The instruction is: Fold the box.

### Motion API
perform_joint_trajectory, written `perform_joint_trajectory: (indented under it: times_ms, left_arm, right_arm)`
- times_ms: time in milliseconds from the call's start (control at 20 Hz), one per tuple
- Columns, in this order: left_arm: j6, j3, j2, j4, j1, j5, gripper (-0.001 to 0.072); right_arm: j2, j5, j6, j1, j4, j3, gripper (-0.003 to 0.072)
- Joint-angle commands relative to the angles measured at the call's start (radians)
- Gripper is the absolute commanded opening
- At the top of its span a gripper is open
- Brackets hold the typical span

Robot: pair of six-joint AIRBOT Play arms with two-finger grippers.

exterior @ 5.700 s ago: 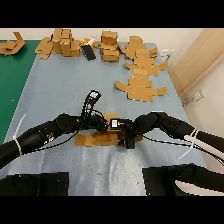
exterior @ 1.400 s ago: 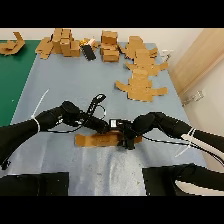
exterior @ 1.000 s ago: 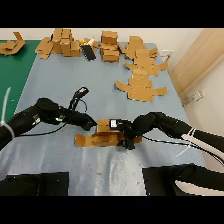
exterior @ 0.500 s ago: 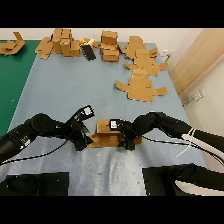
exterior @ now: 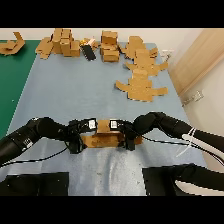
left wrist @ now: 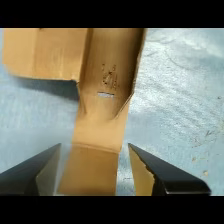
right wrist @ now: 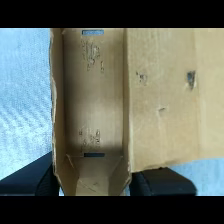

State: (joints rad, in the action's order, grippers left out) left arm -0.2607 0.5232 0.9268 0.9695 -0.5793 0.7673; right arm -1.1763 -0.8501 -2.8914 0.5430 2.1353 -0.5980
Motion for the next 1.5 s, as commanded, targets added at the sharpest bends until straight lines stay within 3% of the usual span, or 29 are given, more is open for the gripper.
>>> perform_joint_trajectory:
  times_ms: [0, 250, 500, 550, 600, 850, 900, 1100, 1450]
  left_arm:
    - [0.071, 0.000, 0.042, -0.051, -0.043, -0.019, 0.0669]
    - [0.070, 0.008, 0.099, -0.081, -0.103, -0.134, 0.0657]
    - [0.070, 0.012, 0.110, -0.089, -0.105, -0.165, 0.0623]
    - [0.070, 0.012, 0.113, -0.090, -0.106, -0.165, 0.0408]
    - [0.071, 0.012, 0.113, -0.090, -0.107, -0.165, 0.0287]
    - [0.071, 0.012, 0.114, -0.096, -0.107, -0.167, 0.0270]
    - [0.071, 0.012, 0.114, -0.103, -0.107, -0.167, 0.0155]
    - [0.089, 0.012, 0.114, -0.123, -0.130, -0.170, 0.0142]
    - [0.090, 0.012, 0.140, -0.148, -0.151, -0.263, 0.0141]
  right_arm:
    - [-0.001, 0.000, 0.000, 0.000, 0.000, 0.001, 0.0412]
    - [-0.001, 0.000, 0.000, 0.000, 0.000, 0.001, 0.0411]
    - [-0.001, 0.000, 0.000, 0.000, 0.000, 0.001, 0.0412]
    - [-0.001, 0.000, 0.000, 0.000, 0.000, 0.001, 0.0411]
    - [-0.001, 0.000, 0.000, 0.000, 0.000, 0.001, 0.0412]
    - [-0.001, 0.000, 0.000, 0.000, 0.000, 0.001, 0.0411]
    - [-0.001, 0.000, 0.000, 0.000, 0.000, 0.001, 0.0412]
    - [-0.001, 0.000, 0.000, 0.000, 0.000, 0.001, 0.0411]
    - [-0.001, 0.000, 0.000, 0.000, 0.000, 0.001, 0.0411]
